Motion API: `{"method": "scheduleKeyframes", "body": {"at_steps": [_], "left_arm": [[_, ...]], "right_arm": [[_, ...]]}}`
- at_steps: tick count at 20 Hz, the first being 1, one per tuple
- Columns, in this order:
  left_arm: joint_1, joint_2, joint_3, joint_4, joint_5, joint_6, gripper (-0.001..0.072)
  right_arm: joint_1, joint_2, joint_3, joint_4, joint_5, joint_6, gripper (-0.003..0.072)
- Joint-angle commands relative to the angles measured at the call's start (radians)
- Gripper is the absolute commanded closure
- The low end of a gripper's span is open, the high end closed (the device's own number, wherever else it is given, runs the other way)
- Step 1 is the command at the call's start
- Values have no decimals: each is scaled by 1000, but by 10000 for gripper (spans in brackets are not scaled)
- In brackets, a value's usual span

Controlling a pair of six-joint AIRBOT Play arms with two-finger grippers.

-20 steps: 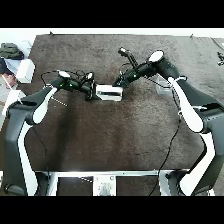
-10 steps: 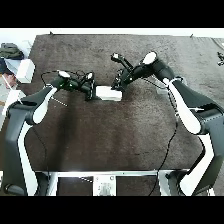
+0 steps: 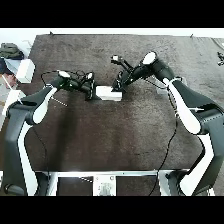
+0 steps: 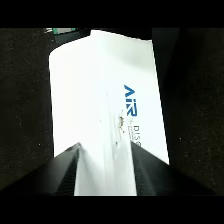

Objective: Fold the box and place the chain.

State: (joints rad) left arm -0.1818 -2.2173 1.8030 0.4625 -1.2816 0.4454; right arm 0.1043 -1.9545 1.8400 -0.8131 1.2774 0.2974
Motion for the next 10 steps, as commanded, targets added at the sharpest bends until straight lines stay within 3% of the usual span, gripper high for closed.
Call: {"method": "scheduleKeyframes", "body": {"at_steps": [1,10], "left_arm": [[1,0,0,0,0,0,437],[1,0,0,0,0,0,437]], "right_arm": [[5,-1,1,0,-5,-22,270],[49,-1,0,-105,-88,-73,270]]}}
